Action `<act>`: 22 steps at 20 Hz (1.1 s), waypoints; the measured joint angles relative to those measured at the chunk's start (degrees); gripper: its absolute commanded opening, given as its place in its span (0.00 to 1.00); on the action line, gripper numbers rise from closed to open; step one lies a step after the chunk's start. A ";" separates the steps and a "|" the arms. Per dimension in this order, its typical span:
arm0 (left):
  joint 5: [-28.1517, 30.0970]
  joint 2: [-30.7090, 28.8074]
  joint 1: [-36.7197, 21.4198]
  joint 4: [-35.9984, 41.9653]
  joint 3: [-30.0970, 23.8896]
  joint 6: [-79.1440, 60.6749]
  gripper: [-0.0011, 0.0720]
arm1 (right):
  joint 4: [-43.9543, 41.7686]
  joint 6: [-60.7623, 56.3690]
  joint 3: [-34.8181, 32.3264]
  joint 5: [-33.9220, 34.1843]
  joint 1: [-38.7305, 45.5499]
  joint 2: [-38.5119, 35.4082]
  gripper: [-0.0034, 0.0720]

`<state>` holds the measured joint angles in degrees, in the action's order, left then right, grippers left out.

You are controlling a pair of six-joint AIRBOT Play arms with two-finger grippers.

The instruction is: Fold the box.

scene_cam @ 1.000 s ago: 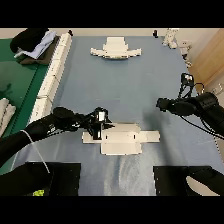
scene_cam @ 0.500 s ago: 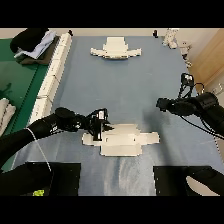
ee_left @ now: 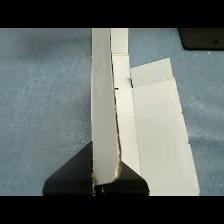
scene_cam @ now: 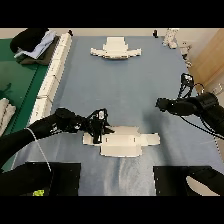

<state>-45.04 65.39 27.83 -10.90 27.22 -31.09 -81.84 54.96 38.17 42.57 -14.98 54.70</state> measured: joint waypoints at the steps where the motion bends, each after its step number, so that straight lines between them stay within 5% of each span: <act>1: -0.20 0.00 0.02 -0.02 0.00 0.26 0.03 | -0.52 0.13 0.00 0.15 0.00 0.00 0.17; 2: -0.33 0.00 0.02 0.00 0.00 0.33 0.03 | -1.29 0.42 0.00 0.35 0.00 0.00 0.05; 11: -0.98 0.11 0.02 0.13 0.00 0.70 0.03 | -13.97 10.49 -0.02 11.78 -6.01 -2.58 0.04; 19: -1.01 0.07 0.02 0.17 -0.02 0.70 0.03 | -16.46 0.33 -4.39 21.66 -38.16 -12.26 0.05; 20: -1.01 0.07 0.02 0.17 -0.02 0.72 0.03 | -15.30 0.46 -5.11 21.44 -43.15 -13.14 0.27; 21: -1.01 0.07 0.02 0.17 -0.02 0.72 0.03 | -13.88 2.25 -5.73 21.03 -47.43 -13.60 0.75; 22: -1.01 0.07 0.02 0.17 -0.02 0.72 0.03 | -12.20 4.74 -6.32 20.48 -51.25 -13.70 0.99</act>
<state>-46.04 65.45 27.86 -10.72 27.20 -30.37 -94.04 59.70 31.86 63.05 -66.24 40.99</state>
